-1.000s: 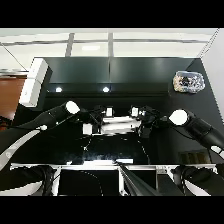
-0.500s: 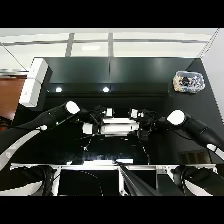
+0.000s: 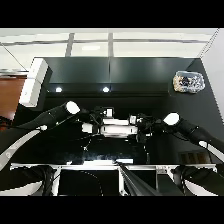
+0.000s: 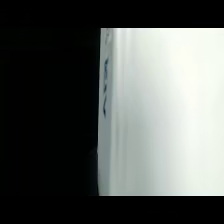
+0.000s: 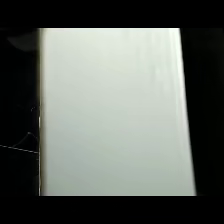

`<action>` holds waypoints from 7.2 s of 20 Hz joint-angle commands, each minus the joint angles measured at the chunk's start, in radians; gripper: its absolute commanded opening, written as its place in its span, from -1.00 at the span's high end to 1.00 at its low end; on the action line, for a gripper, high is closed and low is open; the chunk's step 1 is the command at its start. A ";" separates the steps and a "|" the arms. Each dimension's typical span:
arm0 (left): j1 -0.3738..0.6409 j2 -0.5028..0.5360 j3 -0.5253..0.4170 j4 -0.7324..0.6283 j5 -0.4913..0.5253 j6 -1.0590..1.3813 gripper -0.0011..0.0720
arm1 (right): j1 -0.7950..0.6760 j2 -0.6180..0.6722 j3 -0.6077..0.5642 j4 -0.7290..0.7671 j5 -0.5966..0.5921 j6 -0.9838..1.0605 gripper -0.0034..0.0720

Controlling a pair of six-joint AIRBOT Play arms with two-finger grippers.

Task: Fold the box and place the chain.

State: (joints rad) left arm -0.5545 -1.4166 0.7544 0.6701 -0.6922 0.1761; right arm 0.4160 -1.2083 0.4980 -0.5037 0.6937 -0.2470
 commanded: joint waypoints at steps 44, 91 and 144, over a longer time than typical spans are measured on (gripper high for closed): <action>-0.029 0.332 -0.063 -0.074 -0.120 -0.852 0.90 | -0.002 -0.013 -0.001 -0.103 0.043 0.075 0.26; -0.042 0.317 -0.255 -0.050 0.083 -0.362 0.53 | -0.002 -0.013 -0.001 -0.100 0.039 0.076 0.26; 0.400 0.135 -0.258 -0.334 -0.459 -0.960 -0.61 | -0.002 -0.013 -0.001 -0.099 0.039 0.076 0.26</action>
State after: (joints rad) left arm -0.1528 -1.2800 0.4599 0.3531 -1.0954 -0.8219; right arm 0.4141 -1.2205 0.4973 -0.6037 0.7319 -0.1711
